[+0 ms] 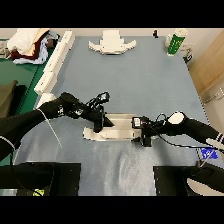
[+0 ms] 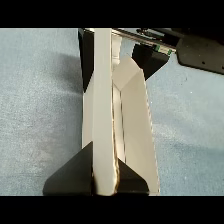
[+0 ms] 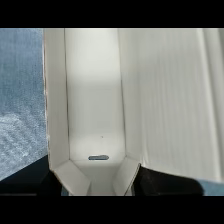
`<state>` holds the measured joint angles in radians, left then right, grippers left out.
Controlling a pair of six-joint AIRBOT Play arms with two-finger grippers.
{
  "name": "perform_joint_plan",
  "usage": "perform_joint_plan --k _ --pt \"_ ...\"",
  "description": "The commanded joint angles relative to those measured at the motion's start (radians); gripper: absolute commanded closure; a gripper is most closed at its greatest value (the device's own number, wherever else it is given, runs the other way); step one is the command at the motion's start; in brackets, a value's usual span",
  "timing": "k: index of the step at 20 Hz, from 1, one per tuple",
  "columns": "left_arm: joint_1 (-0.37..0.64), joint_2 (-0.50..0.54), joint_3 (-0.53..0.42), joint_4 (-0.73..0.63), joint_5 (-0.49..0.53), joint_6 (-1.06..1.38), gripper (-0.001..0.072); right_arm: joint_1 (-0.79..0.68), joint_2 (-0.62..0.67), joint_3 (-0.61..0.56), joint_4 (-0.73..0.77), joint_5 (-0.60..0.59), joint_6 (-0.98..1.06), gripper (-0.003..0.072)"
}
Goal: Fold the box.
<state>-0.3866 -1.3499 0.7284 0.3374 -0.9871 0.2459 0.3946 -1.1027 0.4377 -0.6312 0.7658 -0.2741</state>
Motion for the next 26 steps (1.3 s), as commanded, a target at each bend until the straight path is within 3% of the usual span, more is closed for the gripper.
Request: perform_joint_plan --k 1,18,19,20,21,24,26 --pt "0.000 0.000 0.001 0.000 0.000 0.000 0.0696 0.001 0.001 0.000 -0.001 0.000 0.000 0.0150" --pt "-0.009 0.001 0.001 0.000 0.000 -0.003 0.0693 0.001 0.001 0.000 -0.001 0.000 0.000 0.0150" --pt "-0.009 0.001 0.001 0.000 0.000 -0.004 0.0652 0.001 0.001 0.000 -0.001 0.000 0.000 0.0150" --pt "-0.009 0.001 0.001 0.000 0.000 -0.012 0.0400 0.001 0.000 0.000 -0.001 0.000 0.000 0.0150" --pt "-0.008 0.001 0.001 0.000 0.001 -0.057 0.0280 0.001 0.000 0.000 -0.001 0.000 0.000 0.0150" --pt "-0.003 0.013 0.001 0.020 -0.006 -0.182 0.0277 0.001 0.001 0.000 -0.001 0.000 0.000 0.0150" --pt "0.018 0.061 0.001 0.129 -0.027 -0.362 0.0276 0.001 0.001 0.000 -0.001 0.000 0.000 0.0150"
